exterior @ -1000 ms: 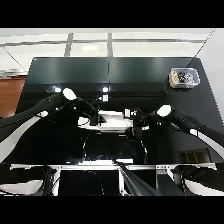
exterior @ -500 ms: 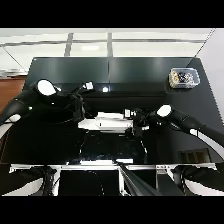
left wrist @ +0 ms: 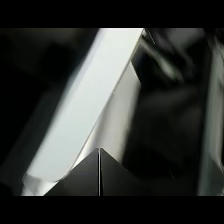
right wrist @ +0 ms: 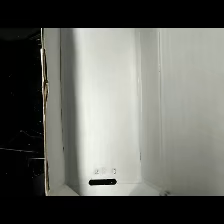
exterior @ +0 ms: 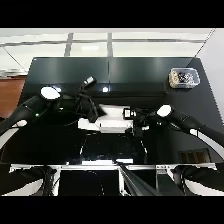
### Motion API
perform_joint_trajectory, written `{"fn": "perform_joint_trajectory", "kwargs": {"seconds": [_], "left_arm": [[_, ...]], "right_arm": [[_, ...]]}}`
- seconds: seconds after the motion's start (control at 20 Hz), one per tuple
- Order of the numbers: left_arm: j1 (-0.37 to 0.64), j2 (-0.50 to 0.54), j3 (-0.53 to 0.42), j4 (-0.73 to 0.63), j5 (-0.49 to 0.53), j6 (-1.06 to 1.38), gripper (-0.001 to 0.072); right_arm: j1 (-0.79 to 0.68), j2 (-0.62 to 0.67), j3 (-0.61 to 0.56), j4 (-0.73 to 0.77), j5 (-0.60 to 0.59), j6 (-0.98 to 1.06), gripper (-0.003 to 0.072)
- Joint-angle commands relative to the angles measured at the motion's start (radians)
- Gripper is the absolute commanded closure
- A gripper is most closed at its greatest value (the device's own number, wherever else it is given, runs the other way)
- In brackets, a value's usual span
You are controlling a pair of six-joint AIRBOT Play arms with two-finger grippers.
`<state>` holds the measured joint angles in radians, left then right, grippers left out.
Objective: Fold the box and place the chain.
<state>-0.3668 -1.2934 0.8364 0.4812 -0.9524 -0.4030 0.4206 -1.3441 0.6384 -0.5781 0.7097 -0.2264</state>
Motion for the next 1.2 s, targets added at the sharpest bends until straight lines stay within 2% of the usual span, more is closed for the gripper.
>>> {"fn": "perform_joint_trajectory", "kwargs": {"seconds": [0.0,0.05,0.2,0.3,0.5,0.65,0.75,0.85,0.9,0.95,1.0,1.1,1.15], "left_arm": [[-0.011,-0.052,-0.001,-0.108,0.321,-0.03,0.0686],[-0.005,-0.073,0.0,-0.053,0.353,-0.13,0.0686],[0.013,-0.145,0.015,0.085,0.195,-0.235,0.0686],[0.01,-0.18,0.015,0.087,0.11,-0.235,0.0686],[0.01,-0.194,0.018,0.096,0.122,-0.237,0.0688],[0.042,-0.115,0.051,0.211,0.114,-0.325,0.0688],[0.093,0.002,0.057,0.286,0.098,-0.365,0.0688],[0.143,0.124,0.028,0.298,0.079,-0.359,0.0687],[0.159,0.177,-0.011,0.277,0.117,-0.324,0.0686],[0.164,0.219,-0.067,0.226,0.156,-0.215,0.0682],[0.161,0.236,-0.116,0.186,0.15,-0.069,0.0682],[0.142,0.225,-0.18,0.21,0.039,0.244,0.0679],[0.128,0.218,-0.205,0.234,0.037,0.405,0.0469]], "right_arm": [[0.001,-0.001,-0.001,0.0,0.0,0.001,0.0256],[0.001,-0.001,-0.001,0.0,0.0,0.001,0.0256],[0.001,-0.001,-0.001,0.0,0.0,0.001,0.0256],[0.001,-0.001,-0.001,0.0,0.0,0.001,0.0256],[0.001,-0.001,-0.001,0.001,-0.001,0.001,0.0256],[0.001,-0.001,-0.001,0.002,-0.003,0.001,0.0256],[0.001,-0.001,-0.001,0.002,-0.003,0.001,0.0256],[0.001,-0.001,-0.001,0.002,-0.003,0.001,0.0256],[0.001,-0.001,-0.001,0.002,-0.003,0.001,0.0256],[0.001,-0.001,-0.001,0.002,-0.003,0.001,0.0257],[0.001,-0.001,-0.001,0.002,-0.003,0.001,0.0256],[0.001,-0.001,-0.001,0.002,-0.003,0.001,0.0256],[0.001,-0.001,-0.001,0.002,-0.003,0.001,0.0256]]}}
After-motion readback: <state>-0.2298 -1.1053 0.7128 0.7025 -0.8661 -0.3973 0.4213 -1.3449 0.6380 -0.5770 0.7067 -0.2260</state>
